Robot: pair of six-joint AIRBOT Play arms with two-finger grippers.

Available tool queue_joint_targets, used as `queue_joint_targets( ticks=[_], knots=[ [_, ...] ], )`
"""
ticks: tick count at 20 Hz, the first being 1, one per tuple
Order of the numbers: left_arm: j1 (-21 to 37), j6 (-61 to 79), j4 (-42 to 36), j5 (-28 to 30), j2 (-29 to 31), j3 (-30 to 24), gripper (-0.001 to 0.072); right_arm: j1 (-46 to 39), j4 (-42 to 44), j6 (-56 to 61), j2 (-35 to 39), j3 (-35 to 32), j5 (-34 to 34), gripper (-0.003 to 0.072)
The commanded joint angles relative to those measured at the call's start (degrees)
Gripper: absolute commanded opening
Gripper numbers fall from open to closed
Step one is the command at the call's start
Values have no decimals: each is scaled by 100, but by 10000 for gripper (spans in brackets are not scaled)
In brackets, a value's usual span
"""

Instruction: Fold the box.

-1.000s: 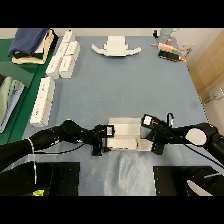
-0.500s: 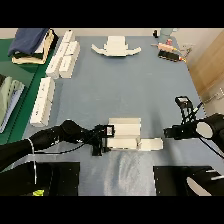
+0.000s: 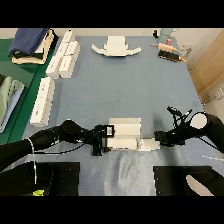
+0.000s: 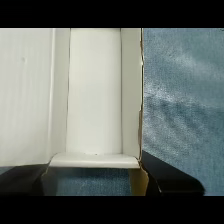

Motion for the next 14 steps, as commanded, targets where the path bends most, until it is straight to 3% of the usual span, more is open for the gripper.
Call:
queue_joint_targets(
  ticks=[1, 8, 9, 11, 14],
  knots=[
    [4, 2, 0, 0, -2, 2, 409, -37, 997, -723, 31, -9, 201, 2],
    [4, 2, 0, 0, -2, 2, 409, -33, 1296, -1029, 109, -9, 264, 3],
    [4, 2, 0, 0, -2, 2, 409, -28, 1373, -1150, 109, -9, 273, 74],
    [4, 2, 0, 0, -2, 2, 409, -28, 1545, -1331, 109, -9, 286, 286],
    [4, 2, 0, 0, -2, 2, 409, -28, 1593, -1414, 109, -9, 264, 300]
  ],
)
